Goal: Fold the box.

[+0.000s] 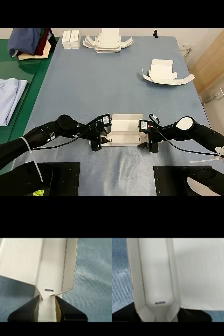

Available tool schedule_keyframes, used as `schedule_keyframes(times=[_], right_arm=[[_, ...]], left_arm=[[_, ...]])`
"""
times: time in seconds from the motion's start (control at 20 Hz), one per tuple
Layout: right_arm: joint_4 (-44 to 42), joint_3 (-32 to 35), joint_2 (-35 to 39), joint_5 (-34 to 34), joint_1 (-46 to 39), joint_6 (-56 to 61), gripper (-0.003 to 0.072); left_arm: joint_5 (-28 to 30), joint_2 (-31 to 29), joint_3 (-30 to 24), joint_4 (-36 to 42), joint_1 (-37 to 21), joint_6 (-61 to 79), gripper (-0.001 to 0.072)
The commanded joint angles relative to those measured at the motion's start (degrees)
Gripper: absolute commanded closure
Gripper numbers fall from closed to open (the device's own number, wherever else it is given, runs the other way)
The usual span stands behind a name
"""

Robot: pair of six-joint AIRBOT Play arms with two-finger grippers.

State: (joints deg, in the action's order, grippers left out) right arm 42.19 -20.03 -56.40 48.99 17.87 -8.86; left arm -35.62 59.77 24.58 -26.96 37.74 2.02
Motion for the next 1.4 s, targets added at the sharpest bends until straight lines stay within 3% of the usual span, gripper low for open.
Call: schedule_keyframes(times=[0.0,0.55,0.65,0.7,0.75,0.8,0.85,1.2,1.25,1.3,1.35], right_arm=[[0.0,-0.1,0.0,0.0,0.0,0.0,0.0169],[0.0,-0.1,0.0,0.0,0.0,0.0,0.0169],[0.0,-0.1,0.0,0.0,0.0,0.0,0.0169],[0.0,-0.1,0.0,0.0,0.0,0.0,0.0169],[0.0,-0.1,0.0,0.0,0.0,0.0,0.0169],[0.0,-0.1,0.0,0.0,0.0,0.0,0.0169],[0.0,-0.1,0.0,0.0,0.0,0.0,0.0169],[0.0,-0.1,0.0,0.0,0.0,0.0,0.017],[0.0,-0.1,0.0,0.0,0.0,0.0,0.017],[0.0,-0.1,0.0,0.0,0.0,0.0,0.0169],[0.0,-0.1,0.0,0.0,0.0,0.0,0.0169]], left_arm=[[-0.5,1.4,1.3,0.5,1.2,0.1,0.0583],[2.7,3.9,1.5,6.8,4.1,3.1,0.0602],[2.8,4.2,1.5,6.8,4.4,3.1,0.057],[3.5,4.2,1.5,6.8,4.4,3.1,0.049],[4.2,4.2,1.5,6.8,4.4,3.1,0.0258],[4.1,4.2,1.5,6.8,4.4,3.1,0.0135],[4.0,4.2,1.5,6.8,4.4,3.1,0.0099],[4.0,4.2,1.5,6.8,4.4,3.1,0.0103],[4.0,4.2,1.5,6.7,4.4,2.8,0.0198],[3.7,4.0,1.5,5.7,4.3,2.0,0.0538],[3.5,3.5,1.5,4.1,4.2,0.9,0.0694]])
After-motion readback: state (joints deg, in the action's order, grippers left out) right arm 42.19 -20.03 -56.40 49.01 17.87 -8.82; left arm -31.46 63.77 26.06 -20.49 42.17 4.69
